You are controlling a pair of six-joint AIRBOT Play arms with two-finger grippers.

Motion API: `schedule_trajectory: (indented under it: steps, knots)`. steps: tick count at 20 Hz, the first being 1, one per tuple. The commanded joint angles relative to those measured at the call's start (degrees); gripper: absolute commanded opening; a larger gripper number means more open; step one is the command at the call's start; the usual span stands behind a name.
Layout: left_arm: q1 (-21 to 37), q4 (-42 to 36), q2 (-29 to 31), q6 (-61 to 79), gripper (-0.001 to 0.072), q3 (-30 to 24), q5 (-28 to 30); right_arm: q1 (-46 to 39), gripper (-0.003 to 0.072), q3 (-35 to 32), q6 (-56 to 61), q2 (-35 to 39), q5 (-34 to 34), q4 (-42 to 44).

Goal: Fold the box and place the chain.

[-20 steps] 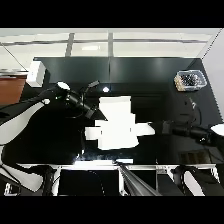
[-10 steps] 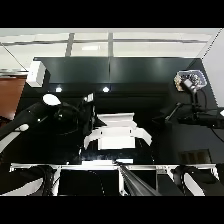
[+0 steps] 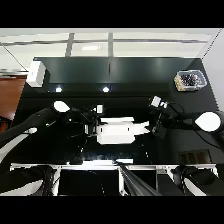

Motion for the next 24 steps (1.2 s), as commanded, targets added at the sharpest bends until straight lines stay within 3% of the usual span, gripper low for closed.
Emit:
schedule_trajectory:
  steps: [1, 6, 12, 16, 19, 20, 24]
  knots:
    - [-0.33, 0.48, -3.02, 0.46, 0.0027, 1.46, 0.83, 2.86, 0.0708, -1.57, -0.09, -0.96, -3.23, -2.14]
    - [-0.33, 0.46, -3.13, 0.46, 0.0027, 2.38, 0.63, 5.77, 0.0708, -6.21, -1.27, -1.33, -5.62, -0.42]
    - [-0.33, 0.44, -3.13, 0.46, 0.0027, 2.38, 0.26, 8.7, 0.0708, -10.23, -12.02, -4.92, -6.1, 3.23]
    - [-0.33, 0.44, -3.13, 0.46, 0.0027, 2.38, 0.2, 11.15, 0.0708, -10.21, -20.94, -10.64, -13.77, 12.52]
    - [-0.33, 0.44, -3.13, 0.46, 0.0027, 2.38, 0.2, 13.51, 0.0708, -9.92, -21.62, -11.89, -23.87, 20.11]
    - [-0.33, 0.44, -3.13, 0.46, 0.0027, 2.38, 0.2, 13.18, 0.0708, -8.98, -20.81, -11.43, -24.41, 19.89]
    - [-0.33, 0.44, -3.13, 0.46, 0.0028, 2.38, -0.9, 9.81, 0.0707, -4.61, -20.83, -10.64, -15.61, 14.16]
